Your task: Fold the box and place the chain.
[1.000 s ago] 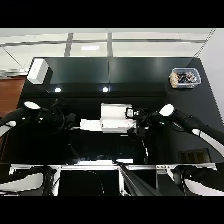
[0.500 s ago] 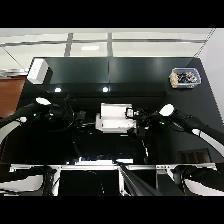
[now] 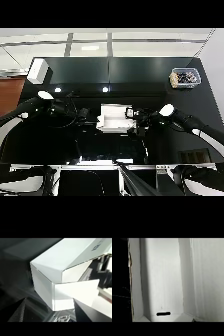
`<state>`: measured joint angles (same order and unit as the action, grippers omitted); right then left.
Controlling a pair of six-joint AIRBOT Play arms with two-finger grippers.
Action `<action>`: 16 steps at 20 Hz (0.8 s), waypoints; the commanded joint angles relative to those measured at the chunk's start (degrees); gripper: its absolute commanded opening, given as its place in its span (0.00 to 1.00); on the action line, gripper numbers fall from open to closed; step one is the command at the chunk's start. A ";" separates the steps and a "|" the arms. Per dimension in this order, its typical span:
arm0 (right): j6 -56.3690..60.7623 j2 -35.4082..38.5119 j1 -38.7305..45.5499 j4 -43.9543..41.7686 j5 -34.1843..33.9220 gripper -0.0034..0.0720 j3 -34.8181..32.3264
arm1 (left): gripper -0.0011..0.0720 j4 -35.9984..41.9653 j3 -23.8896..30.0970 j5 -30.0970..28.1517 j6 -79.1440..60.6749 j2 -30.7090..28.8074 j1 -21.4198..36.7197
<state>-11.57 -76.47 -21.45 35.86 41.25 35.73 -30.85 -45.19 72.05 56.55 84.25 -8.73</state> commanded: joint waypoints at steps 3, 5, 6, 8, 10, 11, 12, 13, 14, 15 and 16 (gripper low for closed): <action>0.00 -0.04 -0.04 -0.02 0.00 0.59 0.02 | 0.94 -8.00 -6.03 -2.78 11.89 0.02 -6.19; 0.00 -0.04 -0.07 -0.02 0.00 0.59 0.02 | 0.94 -8.17 -7.37 -4.59 14.58 0.00 -8.57; 0.00 -0.04 -0.09 -0.02 0.00 0.59 0.02 | 0.94 -8.15 -7.82 -5.35 15.54 -0.02 -9.64; 0.00 -0.04 -0.09 0.00 0.00 0.59 0.02 | 0.94 -8.17 -8.39 -5.84 16.50 -0.02 -11.32; 0.00 -0.04 -0.09 -0.02 0.00 0.59 0.02 | 0.94 -8.59 -8.37 -5.81 17.57 -0.02 -12.15; 0.00 -0.04 -0.09 -0.02 0.00 0.59 0.02 | 0.94 -9.29 -8.37 -5.90 18.91 -0.04 -12.35; 0.00 -0.04 -0.09 0.00 0.00 0.59 0.02 | 0.94 -9.53 -8.37 -6.01 18.99 -0.04 -12.41; 0.00 -0.04 -0.09 0.00 0.00 0.59 0.02 | 0.83 -9.51 -8.39 -6.08 19.06 -0.04 -12.41; 0.00 -0.04 -0.09 0.00 -0.02 0.59 0.02 | 0.75 -9.51 -8.39 -6.25 19.06 -0.04 -12.41; 0.00 -0.04 -0.09 0.00 0.00 0.59 0.02 | 0.75 -9.51 -8.39 -6.43 19.06 -0.04 -12.41; 0.02 -0.04 -0.09 0.00 0.00 0.59 0.02 | 0.75 -9.53 -8.39 -6.71 19.12 -0.04 -12.55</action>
